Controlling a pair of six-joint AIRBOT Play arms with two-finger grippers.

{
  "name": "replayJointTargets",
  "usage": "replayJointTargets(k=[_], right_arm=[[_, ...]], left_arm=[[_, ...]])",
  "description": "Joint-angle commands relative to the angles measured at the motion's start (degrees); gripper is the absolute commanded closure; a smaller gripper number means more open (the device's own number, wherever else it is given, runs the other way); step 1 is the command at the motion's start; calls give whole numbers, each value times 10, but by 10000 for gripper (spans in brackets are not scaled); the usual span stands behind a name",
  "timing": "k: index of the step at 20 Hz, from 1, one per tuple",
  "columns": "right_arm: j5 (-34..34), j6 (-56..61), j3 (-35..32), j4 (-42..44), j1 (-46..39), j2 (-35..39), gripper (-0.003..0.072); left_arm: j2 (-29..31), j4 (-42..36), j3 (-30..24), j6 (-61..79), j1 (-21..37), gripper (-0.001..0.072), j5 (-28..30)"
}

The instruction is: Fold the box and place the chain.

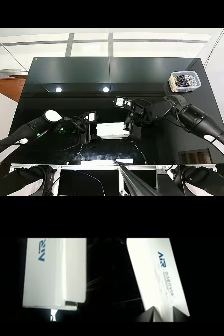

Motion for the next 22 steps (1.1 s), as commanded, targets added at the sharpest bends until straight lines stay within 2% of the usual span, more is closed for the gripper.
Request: replayJointTargets(k=[1,6,13,18,19,20,21,22], right_arm=[[-2,16,0,-7,0,0,486],[-2,17,-1,-6,5,0,487],[45,40,-16,-7,25,-6,488],[47,40,-15,-7,25,-6,485],[47,40,-14,-7,25,-6,426],[49,40,-11,-7,25,-6,206],[55,40,-8,-7,25,-6,43],[60,39,-5,-8,25,-6,2]], left_arm=[[0,0,0,1,0,315,0],[0,0,0,1,0,315,0],[0,0,0,1,0,315,0],[0,0,0,1,0,315,0],[0,0,0,1,0,315,0],[0,0,0,1,0,315,0],[0,0,0,1,0,314,0],[0,0,0,1,0,315,-1]])
